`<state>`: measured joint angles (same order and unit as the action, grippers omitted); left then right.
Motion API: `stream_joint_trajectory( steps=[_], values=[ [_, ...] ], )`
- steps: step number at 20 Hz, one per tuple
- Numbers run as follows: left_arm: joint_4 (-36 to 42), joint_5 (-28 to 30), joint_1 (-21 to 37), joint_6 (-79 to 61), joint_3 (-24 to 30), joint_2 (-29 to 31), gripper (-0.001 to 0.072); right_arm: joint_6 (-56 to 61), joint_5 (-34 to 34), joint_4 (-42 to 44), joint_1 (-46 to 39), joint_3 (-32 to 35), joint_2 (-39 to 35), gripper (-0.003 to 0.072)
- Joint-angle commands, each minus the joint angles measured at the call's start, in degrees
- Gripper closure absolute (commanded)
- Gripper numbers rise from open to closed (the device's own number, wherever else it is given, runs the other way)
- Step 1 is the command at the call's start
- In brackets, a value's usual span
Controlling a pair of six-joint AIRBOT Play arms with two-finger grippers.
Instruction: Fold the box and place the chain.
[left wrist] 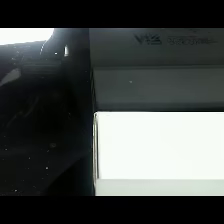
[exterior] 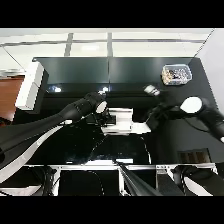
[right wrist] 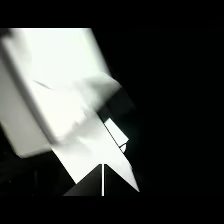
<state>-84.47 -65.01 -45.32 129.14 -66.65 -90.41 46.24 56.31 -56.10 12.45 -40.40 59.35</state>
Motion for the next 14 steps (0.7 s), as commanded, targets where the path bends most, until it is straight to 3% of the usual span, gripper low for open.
stream_joint_trajectory(
  steps=[1, 3, 6, 9, 11, 14],
  values=[
    [-0.13, 0.02, 0.00, 0.04, -0.07, 0.02, 0.0682, 25.75, 4.11, -4.59, -14.95, 2.75, -2.67, 0.0675],
    [-0.24, 0.00, 0.00, 0.04, -0.07, 0.02, 0.0682, 35.32, -3.23, 3.10, -22.45, 10.03, -2.60, 0.0675],
    [-0.28, 0.00, 0.00, 0.04, -0.07, 0.02, 0.0682, 31.85, -4.52, 13.00, -23.56, 16.28, 0.20, 0.0675],
    [-0.31, 0.00, 0.00, 0.04, -0.07, 0.02, 0.0682, 28.20, -2.14, 17.20, -16.68, 16.46, 6.91, 0.0675],
    [-0.28, 0.00, 0.00, 0.04, -0.07, 0.02, 0.0682, 21.62, -2.43, 25.00, -11.82, 15.85, 10.58, 0.0675],
    [-0.31, -0.02, 0.00, 0.04, -0.07, 0.02, 0.0682, 17.94, -1.11, 29.09, -8.50, 11.30, 11.80, 0.0673]
  ],
)
